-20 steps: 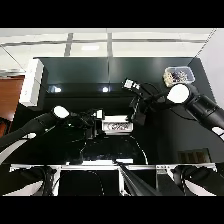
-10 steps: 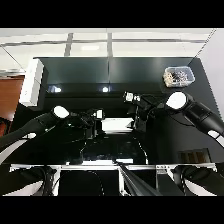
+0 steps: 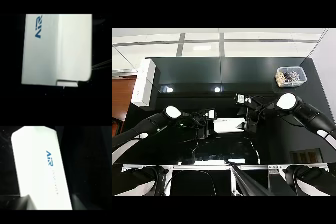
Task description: Fold the box and place the chain.
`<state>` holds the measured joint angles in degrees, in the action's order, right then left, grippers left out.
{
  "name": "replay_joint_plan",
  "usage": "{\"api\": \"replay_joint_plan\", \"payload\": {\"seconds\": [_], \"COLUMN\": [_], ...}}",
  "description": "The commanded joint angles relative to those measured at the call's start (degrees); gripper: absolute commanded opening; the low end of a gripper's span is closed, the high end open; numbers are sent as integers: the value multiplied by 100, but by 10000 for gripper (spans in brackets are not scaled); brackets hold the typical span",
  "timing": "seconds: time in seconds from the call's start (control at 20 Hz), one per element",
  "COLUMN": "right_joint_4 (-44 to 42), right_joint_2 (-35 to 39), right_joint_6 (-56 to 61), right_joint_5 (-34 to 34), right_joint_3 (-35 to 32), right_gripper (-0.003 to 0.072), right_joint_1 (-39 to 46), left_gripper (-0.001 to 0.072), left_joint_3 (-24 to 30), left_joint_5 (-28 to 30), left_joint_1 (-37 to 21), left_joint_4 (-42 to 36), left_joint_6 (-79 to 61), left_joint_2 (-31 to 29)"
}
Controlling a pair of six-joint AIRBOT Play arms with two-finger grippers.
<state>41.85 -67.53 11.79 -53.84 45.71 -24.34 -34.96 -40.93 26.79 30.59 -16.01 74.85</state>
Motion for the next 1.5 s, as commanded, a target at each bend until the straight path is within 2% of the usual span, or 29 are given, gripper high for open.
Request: {"api": "replay_joint_plan", "payload": {"seconds": [0.0, 0.05, 0.1, 1.2, 1.25, 1.45], "right_joint_4": [-24, -22, -22, 39, 39, 39], "right_joint_2": [-52, -52, -52, -52, -52, -52], "right_joint_6": [-26, -13, -2, 42, 42, 42], "right_joint_5": [11, 2, -4, -262, -260, -262], "right_joint_3": [-4, -4, -4, -4, -4, -4], "right_gripper": [398, 329, 189, 211, 301, 304], "right_joint_1": [4, 4, 4, 4, 4, 4], "left_gripper": [361, 360, 360, 361, 361, 361], "left_joint_3": [2, 2, 2, 2, 2, 2], "left_joint_5": [-2, -2, -2, -4, -4, -4], "left_joint_1": [0, 0, 0, 0, 0, 0], "left_joint_4": [2, 2, 4, 2, 2, 2], "left_joint_6": [-4, -4, -4, -4, -4, -4], "left_joint_2": [4, 4, 4, 4, 4, 4]}}
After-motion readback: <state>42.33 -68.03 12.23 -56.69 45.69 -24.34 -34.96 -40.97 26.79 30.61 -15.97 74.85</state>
